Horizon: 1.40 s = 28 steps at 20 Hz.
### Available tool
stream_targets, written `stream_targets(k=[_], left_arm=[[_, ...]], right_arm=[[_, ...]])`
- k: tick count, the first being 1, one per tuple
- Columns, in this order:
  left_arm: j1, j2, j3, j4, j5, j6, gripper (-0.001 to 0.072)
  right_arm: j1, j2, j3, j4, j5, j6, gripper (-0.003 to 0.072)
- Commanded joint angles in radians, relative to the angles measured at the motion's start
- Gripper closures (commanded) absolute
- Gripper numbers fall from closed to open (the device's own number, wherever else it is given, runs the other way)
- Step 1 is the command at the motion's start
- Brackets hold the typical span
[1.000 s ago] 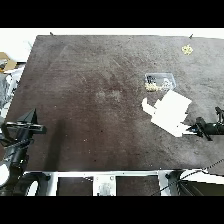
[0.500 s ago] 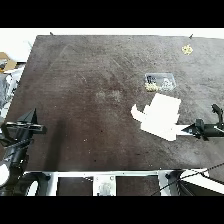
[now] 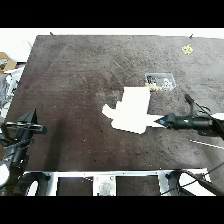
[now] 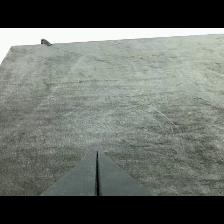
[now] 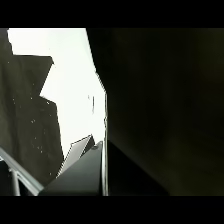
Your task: Fold the box and place the chain.
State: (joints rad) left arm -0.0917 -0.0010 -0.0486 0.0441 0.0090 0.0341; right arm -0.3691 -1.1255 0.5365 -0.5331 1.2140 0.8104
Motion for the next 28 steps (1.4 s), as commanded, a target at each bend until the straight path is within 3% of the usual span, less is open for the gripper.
stream_targets(k=[1,6,11,14,17,18,19,20,22,24,25,28], left_arm=[[0.0,0.0,0.0,0.001,0.047,0.0,0.0699],[0.0,0.0,0.0,0.001,0.054,0.0,0.0699],[0.0,0.0,0.0,0.0,0.047,-0.001,0.0699],[0.0,0.0,0.0,0.0,-0.027,-0.011,0.0699],[0.0,0.0,0.006,0.001,-0.188,-0.004,0.0698],[0.0,-0.002,0.021,0.002,-0.237,0.003,0.062],[0.0,-0.007,0.047,0.001,-0.256,0.0,0.0468],[0.0,-0.024,0.081,0.001,-0.257,-0.001,0.0467],[0.0,-0.127,0.174,0.001,-0.268,-0.004,0.0396],[0.0,-0.304,0.283,0.01,-0.36,0.002,0.0389],[0.0,-0.418,0.347,0.006,-0.414,-0.006,0.0224],[0.0,-0.757,0.546,0.008,-0.573,-0.026,0.0217]], right_arm=[[0.265,-0.079,0.069,0.103,-0.219,-0.008,0.0684],[0.375,-0.315,0.287,0.068,-0.261,-0.035,0.0684],[0.375,-0.34,0.321,0.074,-0.373,-0.129,0.0684],[0.39,-0.34,0.321,0.078,-0.404,-0.184,0.0684],[0.439,-0.34,0.32,0.084,-0.506,-0.216,0.0684],[0.456,-0.34,0.314,0.082,-0.561,-0.214,0.0684],[0.467,-0.34,0.311,0.09,-0.588,-0.212,0.0684],[0.478,-0.34,0.313,0.093,-0.602,-0.217,0.0684],[0.491,-0.345,0.313,0.094,-0.62,-0.235,0.0684],[0.491,-0.348,0.313,0.096,-0.616,-0.235,0.0684],[0.491,-0.345,0.314,0.097,-0.616,-0.235,0.0684],[0.491,-0.343,0.314,0.095,-0.608,-0.236,0.0684]])
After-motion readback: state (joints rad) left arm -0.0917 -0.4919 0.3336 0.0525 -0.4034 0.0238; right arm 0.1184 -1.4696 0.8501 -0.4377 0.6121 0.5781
